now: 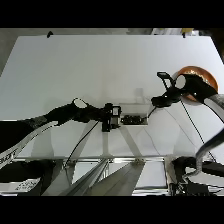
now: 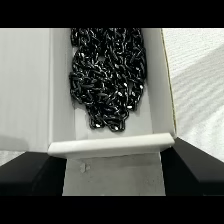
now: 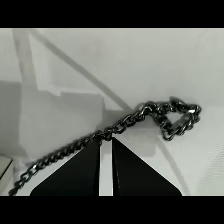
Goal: Fold the box and place the chain.
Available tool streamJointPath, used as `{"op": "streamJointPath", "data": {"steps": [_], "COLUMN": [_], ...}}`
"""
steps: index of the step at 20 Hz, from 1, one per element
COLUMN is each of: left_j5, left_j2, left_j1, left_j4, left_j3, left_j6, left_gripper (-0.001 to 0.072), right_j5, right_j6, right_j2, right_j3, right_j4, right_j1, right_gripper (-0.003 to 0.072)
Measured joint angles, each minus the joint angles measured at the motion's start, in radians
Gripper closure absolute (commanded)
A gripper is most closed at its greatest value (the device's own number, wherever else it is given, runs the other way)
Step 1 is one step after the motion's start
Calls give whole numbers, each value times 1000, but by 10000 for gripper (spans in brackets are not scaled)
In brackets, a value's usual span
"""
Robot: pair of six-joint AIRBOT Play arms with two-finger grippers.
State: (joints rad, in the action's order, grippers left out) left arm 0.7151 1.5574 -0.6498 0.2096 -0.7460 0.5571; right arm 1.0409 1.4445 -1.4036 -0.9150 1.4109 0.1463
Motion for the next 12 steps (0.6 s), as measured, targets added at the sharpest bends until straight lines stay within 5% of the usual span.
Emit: {"op": "streamJointPath", "data": {"steps": [12], "left_j5": [0], "left_j2": [0], "left_j1": [0], "left_j4": [0], "left_j3": [0], "left_j6": [0], "left_gripper": [606], "right_j5": [183], "right_j6": [-12], "right_j2": [409], "right_j3": [1], "right_j4": [-25], "right_j1": [157], "right_gripper": [670]}}
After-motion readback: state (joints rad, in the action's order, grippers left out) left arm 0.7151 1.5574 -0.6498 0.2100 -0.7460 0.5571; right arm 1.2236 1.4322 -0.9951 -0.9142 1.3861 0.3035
